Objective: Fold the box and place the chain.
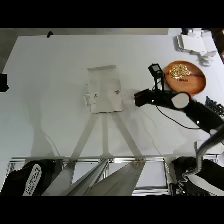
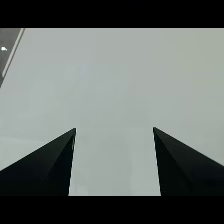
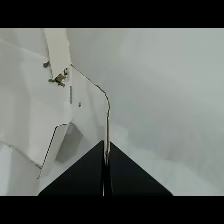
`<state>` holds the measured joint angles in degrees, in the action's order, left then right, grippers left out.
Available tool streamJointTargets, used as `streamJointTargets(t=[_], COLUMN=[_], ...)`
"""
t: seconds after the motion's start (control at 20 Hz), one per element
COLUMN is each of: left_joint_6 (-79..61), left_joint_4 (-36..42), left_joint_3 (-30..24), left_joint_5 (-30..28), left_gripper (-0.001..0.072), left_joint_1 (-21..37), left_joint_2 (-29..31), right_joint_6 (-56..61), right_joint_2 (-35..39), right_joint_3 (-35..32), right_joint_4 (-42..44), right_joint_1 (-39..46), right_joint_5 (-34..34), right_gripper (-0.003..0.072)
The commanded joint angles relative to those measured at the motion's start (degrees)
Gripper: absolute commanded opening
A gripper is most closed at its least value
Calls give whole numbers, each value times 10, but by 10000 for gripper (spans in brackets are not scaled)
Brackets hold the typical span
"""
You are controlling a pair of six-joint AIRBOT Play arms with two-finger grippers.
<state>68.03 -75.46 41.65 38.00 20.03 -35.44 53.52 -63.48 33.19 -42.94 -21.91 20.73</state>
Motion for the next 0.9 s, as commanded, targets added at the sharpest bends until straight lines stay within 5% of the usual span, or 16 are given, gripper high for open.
streamJointTargets(t=[0.0, 0.85], left_joint_6=[0, 0], left_joint_4=[0, 0], left_joint_3=[0, 0], left_joint_5=[0, 0], left_gripper=[512, 512], left_joint_1=[0, 0], left_joint_2=[0, 0], right_joint_6=[-4, 0], right_joint_2=[13, 13], right_joint_3=[-90, -101], right_joint_4=[69, 74], right_joint_1=[-36, -52], right_joint_5=[-144, -155], right_gripper=[13, 16])
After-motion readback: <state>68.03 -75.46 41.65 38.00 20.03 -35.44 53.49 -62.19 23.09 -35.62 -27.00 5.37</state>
